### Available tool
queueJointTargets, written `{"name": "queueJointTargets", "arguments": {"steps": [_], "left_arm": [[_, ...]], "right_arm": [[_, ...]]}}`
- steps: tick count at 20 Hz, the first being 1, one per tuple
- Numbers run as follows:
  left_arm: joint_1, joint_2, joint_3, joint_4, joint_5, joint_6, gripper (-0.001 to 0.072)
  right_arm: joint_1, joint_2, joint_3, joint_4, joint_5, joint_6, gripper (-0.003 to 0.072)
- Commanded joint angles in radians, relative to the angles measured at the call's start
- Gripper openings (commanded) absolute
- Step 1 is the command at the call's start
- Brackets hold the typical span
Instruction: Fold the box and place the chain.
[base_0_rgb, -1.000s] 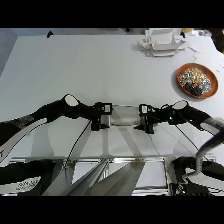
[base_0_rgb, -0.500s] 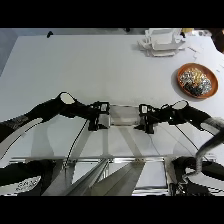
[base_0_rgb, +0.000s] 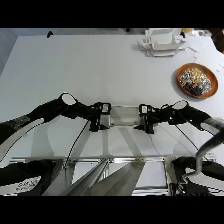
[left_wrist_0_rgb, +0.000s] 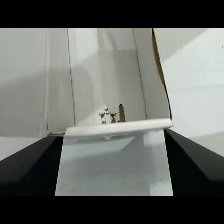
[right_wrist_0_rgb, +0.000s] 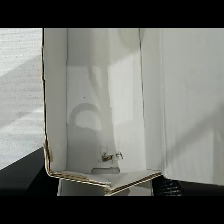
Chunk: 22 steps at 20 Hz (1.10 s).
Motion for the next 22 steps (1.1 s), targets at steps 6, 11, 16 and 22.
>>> {"name": "queueJointTargets", "arguments": {"steps": [6, 11, 16, 22], "left_arm": [[-0.016, -0.009, 0.001, -0.03, 0.03, 0.003, 0.0703], [-0.043, -0.05, 0.001, -0.056, 0.048, 0.003, 0.0697], [-0.044, -0.056, 0.001, -0.059, 0.06, 0.003, 0.0684], [-0.046, -0.055, 0.001, -0.058, 0.059, 0.003, 0.0249]], "right_arm": [[0.001, 0.0, 0.0, 0.001, 0.0, 0.002, 0.04], [0.001, 0.0, 0.0, 0.001, 0.0, 0.002, 0.04], [0.001, 0.0, 0.0, 0.0, 0.0, 0.002, 0.04], [0.001, 0.0, 0.0, 0.0, 0.0, 0.002, 0.04]]}}
